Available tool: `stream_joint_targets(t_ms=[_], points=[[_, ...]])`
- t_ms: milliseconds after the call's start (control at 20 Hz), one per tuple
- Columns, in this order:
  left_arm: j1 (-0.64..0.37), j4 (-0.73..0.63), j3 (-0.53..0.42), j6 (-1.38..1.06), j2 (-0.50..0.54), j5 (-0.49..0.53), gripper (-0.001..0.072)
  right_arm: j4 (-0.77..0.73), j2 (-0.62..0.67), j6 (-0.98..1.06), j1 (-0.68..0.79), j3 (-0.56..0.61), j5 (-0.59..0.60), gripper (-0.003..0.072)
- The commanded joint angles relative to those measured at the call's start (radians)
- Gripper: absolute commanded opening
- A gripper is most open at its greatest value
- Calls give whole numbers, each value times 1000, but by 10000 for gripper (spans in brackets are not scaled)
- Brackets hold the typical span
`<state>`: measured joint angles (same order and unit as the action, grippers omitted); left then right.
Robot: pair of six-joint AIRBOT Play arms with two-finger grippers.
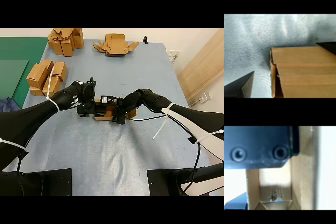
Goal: Fold the box.
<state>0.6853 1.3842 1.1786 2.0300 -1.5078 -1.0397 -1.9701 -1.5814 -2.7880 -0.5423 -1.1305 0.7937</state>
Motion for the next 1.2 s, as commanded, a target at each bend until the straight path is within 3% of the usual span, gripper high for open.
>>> stream_joint_targets(t_ms=[0, 100, 150, 200, 700, 750, 800, 850, 1150], points=[[-19, 54, -1, 4, 0, -21, 655, -1, -1, 5, 0, 1, 3, 535], [-35, 55, -1, 4, 0, 26, 625, -1, -1, 5, 0, 1, 3, 534], [-42, 55, -1, 4, 0, 45, 537, -1, -1, 5, 0, 1, 3, 535], [-48, 55, -1, 2, -1, 61, 520, -1, -1, 5, 0, 1, 3, 535], [-50, -1, 0, -26, -64, 95, 515, -1, -1, 5, 0, 0, 2, 534], [-50, -1, 4, -28, -64, 99, 277, -1, -1, 5, 0, 0, 2, 535], [-50, -3, 7, -43, -63, 109, 120, -1, -1, 5, 0, 0, 2, 534], [-49, -27, 12, -87, -64, 117, 15, -1, -1, 5, 0, 1, 2, 534], [-51, -72, 25, -149, -64, 122, 17, -1, -1, 5, 0, 0, 3, 534]])
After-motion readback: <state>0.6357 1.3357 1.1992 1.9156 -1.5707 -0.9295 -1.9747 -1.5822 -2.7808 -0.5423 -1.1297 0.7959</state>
